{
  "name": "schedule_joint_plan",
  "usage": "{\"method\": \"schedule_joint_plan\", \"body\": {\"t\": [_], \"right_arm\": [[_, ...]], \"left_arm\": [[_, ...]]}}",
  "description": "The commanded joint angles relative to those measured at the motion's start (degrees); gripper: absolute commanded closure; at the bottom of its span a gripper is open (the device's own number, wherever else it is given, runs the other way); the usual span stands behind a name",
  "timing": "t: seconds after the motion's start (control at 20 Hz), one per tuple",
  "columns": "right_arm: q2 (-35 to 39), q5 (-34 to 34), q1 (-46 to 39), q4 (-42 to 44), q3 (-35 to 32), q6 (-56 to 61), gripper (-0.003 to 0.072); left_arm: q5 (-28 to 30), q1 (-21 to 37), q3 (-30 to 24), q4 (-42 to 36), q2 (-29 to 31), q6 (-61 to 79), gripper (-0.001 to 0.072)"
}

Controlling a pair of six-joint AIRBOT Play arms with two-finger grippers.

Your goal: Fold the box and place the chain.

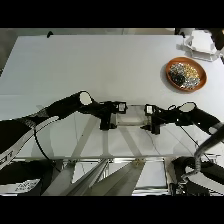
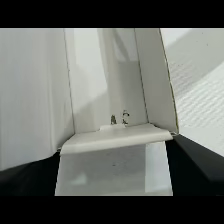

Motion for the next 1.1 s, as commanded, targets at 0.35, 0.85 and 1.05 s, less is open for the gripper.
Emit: {"method": "schedule_joint_plan", "body": {"t": [0.35, 0.85, 1.05], "right_arm": [[0.02, 0.07, 0.00, -0.02, 0.04, -0.17, 0.0281], [0.02, 0.07, 0.02, -0.02, 0.04, -0.17, 0.0281], [0.02, 0.07, 0.02, -0.02, 0.04, -0.17, 0.0281]], "left_arm": [[1.03, 0.00, -0.48, -6.16, -2.16, 0.92, -0.0002], [3.28, -0.96, -0.48, -8.98, -4.33, 0.96, 0.0012], [3.26, -1.44, -0.48, -8.94, -4.61, 1.22, 0.0121]]}}
